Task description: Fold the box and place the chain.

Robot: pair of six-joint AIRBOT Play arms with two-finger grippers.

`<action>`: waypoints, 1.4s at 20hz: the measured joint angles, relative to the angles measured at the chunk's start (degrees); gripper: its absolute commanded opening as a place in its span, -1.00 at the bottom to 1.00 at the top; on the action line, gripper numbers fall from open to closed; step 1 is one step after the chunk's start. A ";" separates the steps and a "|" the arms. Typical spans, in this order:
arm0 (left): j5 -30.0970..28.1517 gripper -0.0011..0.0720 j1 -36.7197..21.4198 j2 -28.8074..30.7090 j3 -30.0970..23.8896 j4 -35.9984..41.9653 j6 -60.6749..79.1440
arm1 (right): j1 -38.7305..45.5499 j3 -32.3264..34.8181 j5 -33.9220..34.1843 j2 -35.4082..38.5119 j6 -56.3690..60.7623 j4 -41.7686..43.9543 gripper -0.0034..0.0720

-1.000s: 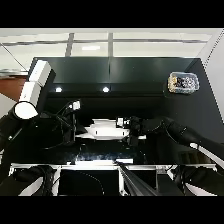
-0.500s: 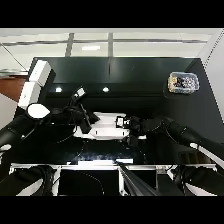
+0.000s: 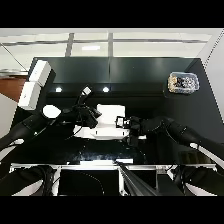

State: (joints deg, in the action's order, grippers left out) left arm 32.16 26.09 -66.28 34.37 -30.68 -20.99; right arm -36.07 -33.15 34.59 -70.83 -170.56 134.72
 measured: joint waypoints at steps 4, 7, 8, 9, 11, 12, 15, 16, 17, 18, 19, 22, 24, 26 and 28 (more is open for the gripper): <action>2.03 -0.90 0.17 -2.97 0.00 -0.37 0.00 | 0.00 0.00 0.13 0.00 -0.04 -0.04 0.48; 3.39 -0.90 -0.26 -3.89 0.17 -1.88 -0.17 | 0.00 0.00 0.09 0.00 -0.04 -0.02 0.48; 4.04 -0.89 -0.72 -3.74 0.39 -2.34 -0.17 | 0.00 0.00 0.09 0.00 -0.04 -0.02 0.48; 4.59 -0.77 -1.53 -3.28 0.70 -2.75 -0.15 | 0.00 0.00 0.07 0.00 -0.04 -0.02 0.48; 6.25 0.40 -3.67 -1.97 1.29 -3.43 -0.15 | 0.00 0.00 0.02 0.00 -0.02 0.00 0.48; 7.80 0.99 -5.11 -0.96 1.51 -3.85 -0.15 | 0.00 0.00 -0.09 0.00 0.02 0.00 0.48; 11.21 0.96 -10.40 2.56 1.88 -5.66 -1.14 | 0.00 0.00 -0.11 0.00 0.00 0.00 0.48; 13.09 0.96 -12.26 3.72 1.90 -6.91 -1.44 | 0.00 0.00 -0.09 0.00 0.00 0.00 0.48; 15.45 0.96 -14.19 4.83 1.97 -8.57 -1.64 | 0.00 0.00 -0.09 0.00 0.00 0.00 0.48; 18.03 0.95 -15.72 5.60 2.01 -10.45 -1.68 | 0.00 0.00 -0.09 0.00 0.00 0.00 0.48; 21.27 0.95 -16.94 6.12 1.99 -13.07 -1.01 | 0.00 0.00 -0.09 0.00 0.00 0.00 0.48; 29.88 0.95 -17.92 6.88 0.87 -18.58 5.81 | 0.00 0.00 -0.09 0.00 0.00 0.00 0.48; 30.27 0.95 -16.70 7.10 -0.63 -20.28 10.73 | 0.00 0.00 -0.09 0.00 -0.02 0.00 0.48; 27.56 0.95 -14.49 7.17 -2.16 -20.41 13.92 | 0.00 0.00 -0.09 0.00 -0.02 0.00 0.48; 23.52 0.93 -11.87 6.99 -3.15 -20.09 16.55 | 0.00 0.00 -0.09 0.00 -0.02 0.00 0.48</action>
